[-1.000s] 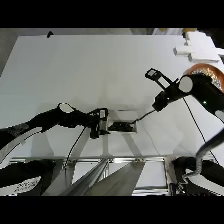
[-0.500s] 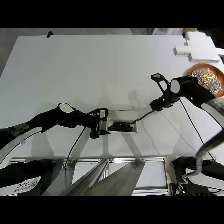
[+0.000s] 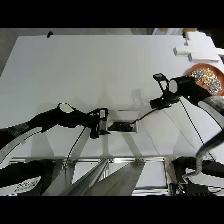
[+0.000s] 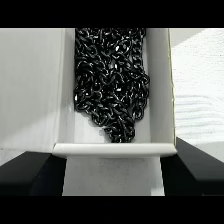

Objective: Fold the box and place the chain.

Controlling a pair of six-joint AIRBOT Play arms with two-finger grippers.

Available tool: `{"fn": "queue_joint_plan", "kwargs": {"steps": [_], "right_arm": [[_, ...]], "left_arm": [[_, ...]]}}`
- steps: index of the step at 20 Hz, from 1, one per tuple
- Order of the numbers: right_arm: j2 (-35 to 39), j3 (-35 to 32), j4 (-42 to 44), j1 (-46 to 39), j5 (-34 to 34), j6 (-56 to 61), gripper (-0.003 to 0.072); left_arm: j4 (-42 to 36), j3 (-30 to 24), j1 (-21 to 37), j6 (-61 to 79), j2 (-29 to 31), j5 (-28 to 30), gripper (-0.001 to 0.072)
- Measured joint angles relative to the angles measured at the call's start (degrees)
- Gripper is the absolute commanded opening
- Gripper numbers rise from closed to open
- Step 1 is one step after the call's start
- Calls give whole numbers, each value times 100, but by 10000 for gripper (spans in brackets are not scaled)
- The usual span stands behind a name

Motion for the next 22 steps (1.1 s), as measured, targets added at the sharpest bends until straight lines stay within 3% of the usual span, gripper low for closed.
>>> {"fn": "queue_joint_plan", "kwargs": {"steps": [6,13,14,16,22], "right_arm": [[302,-33,157,83,293,-46,11],[1932,-28,85,208,638,-306,13],[2157,-28,94,249,695,-339,41],[2490,-33,111,302,688,-369,176],[2529,-358,83,299,297,-81,198]], "left_arm": [[0,0,0,2,2,0,253],[0,0,0,2,0,2,253],[0,0,0,2,0,0,253],[0,0,0,2,2,0,253],[0,0,0,2,2,2,253]]}}
